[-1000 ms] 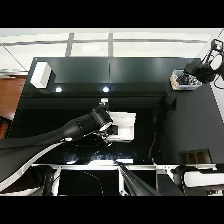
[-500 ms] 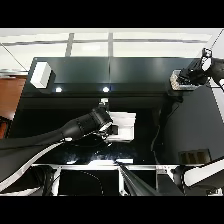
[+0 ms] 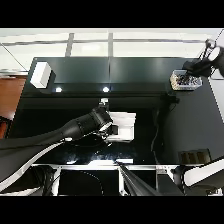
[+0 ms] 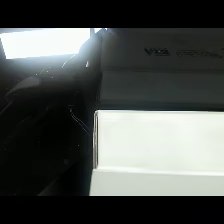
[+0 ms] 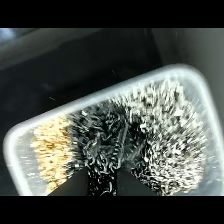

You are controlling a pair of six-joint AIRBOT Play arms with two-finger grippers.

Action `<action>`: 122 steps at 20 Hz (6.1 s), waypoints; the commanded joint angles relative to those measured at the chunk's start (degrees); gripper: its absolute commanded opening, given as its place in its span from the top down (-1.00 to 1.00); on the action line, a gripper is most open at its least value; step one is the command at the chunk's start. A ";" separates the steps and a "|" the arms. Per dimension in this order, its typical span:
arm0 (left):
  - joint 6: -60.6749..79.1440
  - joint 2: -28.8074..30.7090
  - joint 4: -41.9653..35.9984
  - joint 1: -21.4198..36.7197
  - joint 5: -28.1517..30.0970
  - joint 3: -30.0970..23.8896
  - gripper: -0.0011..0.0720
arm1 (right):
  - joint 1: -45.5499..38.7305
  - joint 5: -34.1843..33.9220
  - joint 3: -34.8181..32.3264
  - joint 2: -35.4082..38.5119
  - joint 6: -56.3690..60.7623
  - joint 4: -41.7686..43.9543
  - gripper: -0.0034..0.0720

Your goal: Fold the box and place the chain.

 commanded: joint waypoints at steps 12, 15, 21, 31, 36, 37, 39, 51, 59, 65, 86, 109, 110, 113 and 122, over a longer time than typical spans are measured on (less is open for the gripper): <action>0.02 -0.02 0.02 0.02 0.26 0.00 0.89 | -1.05 7.91 1.33 35.21 -12.81 20.39 0.81; 0.02 -0.02 0.04 0.02 0.26 0.00 0.89 | 1.33 11.34 1.01 41.86 -13.20 20.04 0.81; 0.02 -0.02 0.04 0.02 0.24 0.00 0.89 | 14.03 20.50 -12.26 55.32 -18.10 20.09 0.82; 0.02 -0.02 0.04 0.02 0.28 0.00 0.89 | 31.56 22.62 -33.73 58.03 -23.04 37.33 0.84; 0.02 -0.02 0.04 0.02 0.26 0.00 0.89 | 36.00 15.91 -40.37 57.02 -23.06 38.91 0.84; 0.02 -0.02 0.04 0.02 0.26 0.00 0.89 | 36.17 14.64 -41.18 56.41 -23.10 39.19 0.84; 0.02 -0.02 0.04 0.02 0.26 0.00 0.89 | 36.30 12.55 -42.47 55.06 -23.80 39.21 0.84; 0.02 -0.02 0.02 0.02 0.26 0.00 0.89 | 34.86 13.94 -42.73 48.89 -24.46 36.59 0.81; 0.02 -0.02 0.02 0.02 0.28 0.00 0.89 | 32.72 15.85 -42.73 48.96 -27.23 38.71 -0.05; 0.02 -0.02 0.04 0.02 0.33 0.00 0.89 | 18.49 10.84 -43.60 49.22 -27.15 21.03 -0.05; 0.02 -0.02 0.02 0.02 0.50 0.00 0.89 | 6.97 -28.61 -38.36 11.96 6.23 12.44 -0.17; 0.02 -0.02 0.02 0.02 0.44 0.00 0.89 | 6.97 8.07 -37.94 54.40 -22.45 31.63 0.82; 0.02 -0.02 0.02 0.02 0.44 0.00 0.89 | 7.06 11.50 -37.94 56.63 -23.71 34.62 0.82; 0.02 -0.02 0.02 0.02 0.39 0.00 0.89 | 9.97 22.53 -38.45 59.25 -27.10 39.67 0.81; 0.02 -0.02 0.02 0.02 0.24 0.00 0.89 | 34.38 8.68 -50.99 57.24 -25.49 46.80 0.81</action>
